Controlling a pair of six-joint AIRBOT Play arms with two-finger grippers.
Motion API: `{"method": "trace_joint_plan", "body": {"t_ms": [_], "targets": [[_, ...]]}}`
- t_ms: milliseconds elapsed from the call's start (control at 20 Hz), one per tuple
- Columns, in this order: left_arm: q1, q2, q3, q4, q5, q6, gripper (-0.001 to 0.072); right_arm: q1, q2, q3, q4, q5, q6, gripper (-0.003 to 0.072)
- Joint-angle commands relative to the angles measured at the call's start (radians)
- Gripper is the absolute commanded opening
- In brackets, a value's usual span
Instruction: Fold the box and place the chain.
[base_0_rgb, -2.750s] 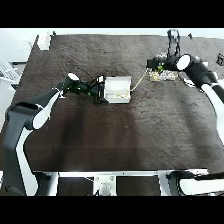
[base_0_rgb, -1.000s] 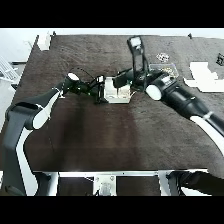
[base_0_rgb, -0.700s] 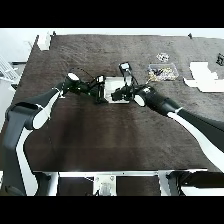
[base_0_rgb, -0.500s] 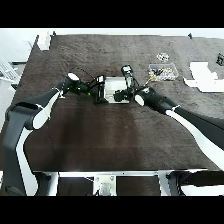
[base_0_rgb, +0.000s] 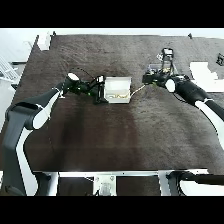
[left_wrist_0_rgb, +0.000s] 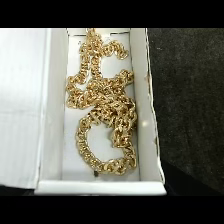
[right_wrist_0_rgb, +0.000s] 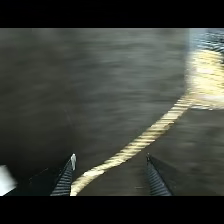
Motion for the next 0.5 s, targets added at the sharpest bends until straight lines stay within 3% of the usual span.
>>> {"method": "trace_joint_plan", "body": {"t_ms": [0, 450], "targets": [[0.0, 0.0, 0.0, 0.0, 0.0, 0.0, 0.0479, -0.108, -0.076, 0.0, 0.074, -0.053, -0.042, 0.0531], [0.0, 0.0, 0.0, 0.0, 0.0, 0.0, 0.0479, -0.14, -0.312, 0.177, 0.435, -0.051, -0.443, 0.0529]]}}
